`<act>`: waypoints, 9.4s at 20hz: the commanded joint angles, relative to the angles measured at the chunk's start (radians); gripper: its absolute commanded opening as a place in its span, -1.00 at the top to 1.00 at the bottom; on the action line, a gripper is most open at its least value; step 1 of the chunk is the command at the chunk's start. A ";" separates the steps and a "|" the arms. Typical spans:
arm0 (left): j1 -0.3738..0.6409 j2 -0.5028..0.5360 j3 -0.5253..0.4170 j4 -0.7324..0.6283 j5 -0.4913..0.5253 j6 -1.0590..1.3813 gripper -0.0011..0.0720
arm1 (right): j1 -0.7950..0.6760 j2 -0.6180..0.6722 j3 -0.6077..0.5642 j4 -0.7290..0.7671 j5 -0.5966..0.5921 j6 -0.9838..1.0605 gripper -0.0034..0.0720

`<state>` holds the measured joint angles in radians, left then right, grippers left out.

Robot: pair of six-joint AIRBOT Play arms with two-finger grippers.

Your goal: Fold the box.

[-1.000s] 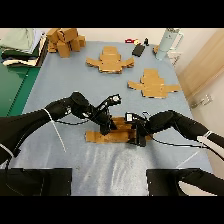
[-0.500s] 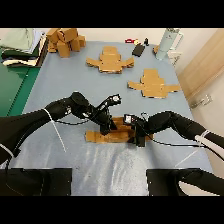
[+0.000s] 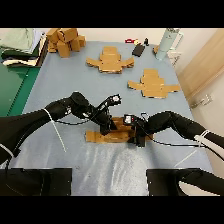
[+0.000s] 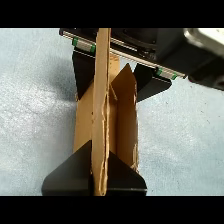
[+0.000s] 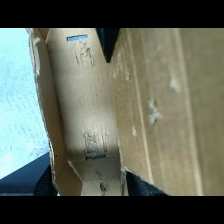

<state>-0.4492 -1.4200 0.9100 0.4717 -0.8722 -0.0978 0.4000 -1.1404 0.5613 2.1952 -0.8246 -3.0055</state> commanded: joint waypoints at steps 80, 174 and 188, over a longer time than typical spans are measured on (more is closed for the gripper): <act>0.060 0.306 -0.227 0.014 0.014 0.045 0.93 | 0.001 0.000 0.000 0.000 0.000 0.001 -0.42; -0.048 0.341 -0.256 0.260 0.209 -1.227 -0.28 | 0.001 0.000 0.000 0.000 0.000 0.001 -0.42; -0.076 0.270 -0.257 0.198 0.270 -1.228 -0.33 | 0.001 0.000 0.000 0.000 0.000 0.001 -0.42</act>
<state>-0.5186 -1.1328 0.6525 0.6834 -0.6109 -1.3243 0.4000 -1.1404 0.5613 2.1948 -0.8246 -3.0051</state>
